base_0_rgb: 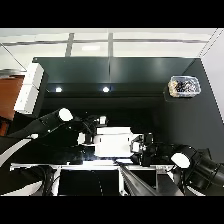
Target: Fold the box and place the chain.
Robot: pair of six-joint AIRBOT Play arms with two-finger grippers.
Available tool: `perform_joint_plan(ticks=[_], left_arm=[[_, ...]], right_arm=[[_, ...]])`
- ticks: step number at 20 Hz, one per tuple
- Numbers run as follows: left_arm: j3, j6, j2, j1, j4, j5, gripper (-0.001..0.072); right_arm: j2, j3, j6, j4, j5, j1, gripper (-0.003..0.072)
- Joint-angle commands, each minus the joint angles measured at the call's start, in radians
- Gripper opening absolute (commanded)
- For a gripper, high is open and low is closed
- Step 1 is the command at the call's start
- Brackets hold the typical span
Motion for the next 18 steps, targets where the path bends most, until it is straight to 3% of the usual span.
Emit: perform_joint_plan(ticks=[1,13,18], left_arm=[[0.001,0.001,-0.001,0.0,0.0,0.0,0.0028],[0.001,0.001,-0.001,0.0,0.0,0.001,0.0028],[0.001,0.001,-0.001,0.0,0.0,0.0,0.0028]], right_arm=[[0.0,0.004,-0.004,-0.002,0.014,0.0,0.07],[-0.011,0.016,-0.019,0.003,0.042,0.001,0.0699],[-0.071,0.021,-0.054,0.057,-0.043,0.001,0.0699]])
